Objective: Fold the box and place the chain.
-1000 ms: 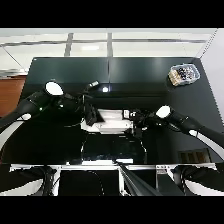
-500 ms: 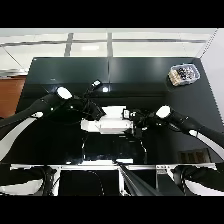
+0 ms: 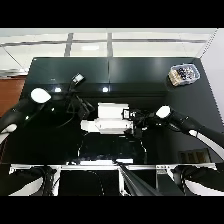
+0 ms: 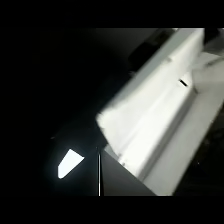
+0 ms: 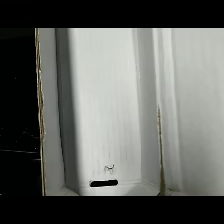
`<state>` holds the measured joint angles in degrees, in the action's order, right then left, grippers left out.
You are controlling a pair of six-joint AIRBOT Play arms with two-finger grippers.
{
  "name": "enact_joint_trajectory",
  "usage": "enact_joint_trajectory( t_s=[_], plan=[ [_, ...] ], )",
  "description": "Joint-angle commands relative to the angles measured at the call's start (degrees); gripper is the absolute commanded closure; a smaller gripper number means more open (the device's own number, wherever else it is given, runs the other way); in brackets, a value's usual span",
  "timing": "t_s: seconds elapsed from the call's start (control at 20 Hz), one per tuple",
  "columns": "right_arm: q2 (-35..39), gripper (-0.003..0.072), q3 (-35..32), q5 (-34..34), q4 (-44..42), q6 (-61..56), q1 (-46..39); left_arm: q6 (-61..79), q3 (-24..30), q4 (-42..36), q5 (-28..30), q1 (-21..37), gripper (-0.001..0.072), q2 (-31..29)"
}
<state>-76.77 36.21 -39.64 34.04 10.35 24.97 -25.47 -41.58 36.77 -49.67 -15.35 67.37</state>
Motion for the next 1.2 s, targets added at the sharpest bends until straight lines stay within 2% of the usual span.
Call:
enact_joint_trajectory(
  t_s=[0.0,0.05,0.1,0.15,0.2,0.25,0.35,0.45,0.55,0.6,0.7,0.75,0.8,0.85,1.0,1.15],
  plan=[
    [-0.04,0.0549,-0.02,0.02,-0.04,-0.07,0.04,18.49,7.91,-4.11,-4.02,2.01,0.0678,-3.85],
    [-0.04,0.0549,-0.02,0.02,-0.02,-0.07,0.04,19.91,7.80,-0.42,-5.46,1.86,0.0678,-3.30],
    [-0.04,0.0548,-0.02,0.02,-0.04,-0.07,0.04,22.23,7.80,2.67,-5.42,1.51,0.0620,-3.08],
    [-0.04,0.0549,-0.02,0.02,-0.02,-0.07,0.04,26.25,7.80,5.22,-4.31,0.83,0.0334,-2.95],
    [-0.04,0.0549,-0.02,0.02,-0.04,-0.07,0.04,30.10,7.80,6.82,-2.05,-0.31,0.0123,-2.91],
    [-0.04,0.0548,-0.02,0.02,-0.04,-0.07,0.04,31.47,7.74,8.13,1.18,-1.79,0.0003,-2.91],
    [-0.04,0.0549,-0.02,0.02,-0.02,-0.07,0.04,30.99,7.58,13.40,7.50,-5.86,0.0005,-2.62],
    [-0.04,0.0549,-0.02,0.04,-0.02,-0.07,0.04,30.53,6.54,17.66,7.87,-9.68,0.0023,-1.16],
    [-0.04,0.0549,-0.02,0.02,-0.04,-0.04,0.04,29.53,5.40,17.05,7.93,-11.91,0.0030,0.44],
    [-0.04,0.0549,-0.02,0.04,-0.04,-0.07,0.04,29.53,5.01,15.91,7.91,-12.24,0.0059,1.03],
    [-0.04,0.0549,-0.02,0.02,-0.02,-0.07,0.04,28.76,4.52,13.53,7.87,-12.09,0.0199,1.51],
    [-0.04,0.0549,-0.02,0.02,-0.02,-0.04,0.04,27.56,4.39,13.49,7.56,-12.11,0.0314,1.49],
    [-0.04,0.0549,-0.02,0.02,-0.04,-0.07,0.04,25.77,4.17,13.22,6.40,-12.11,0.0467,1.53],
    [-0.04,0.0548,-0.02,0.02,-0.02,-0.07,0.04,25.07,4.00,12.83,5.09,-12.11,0.0552,1.53],
    [-0.04,0.0548,-0.02,0.02,-0.04,-0.07,0.04,25.11,3.98,6.75,3.89,-12.17,0.0551,2.14],
    [-0.04,0.0549,-0.02,0.02,-0.02,-0.07,0.04,25.59,3.93,-2.54,6.32,-12.90,0.0550,5.40]
  ],
)
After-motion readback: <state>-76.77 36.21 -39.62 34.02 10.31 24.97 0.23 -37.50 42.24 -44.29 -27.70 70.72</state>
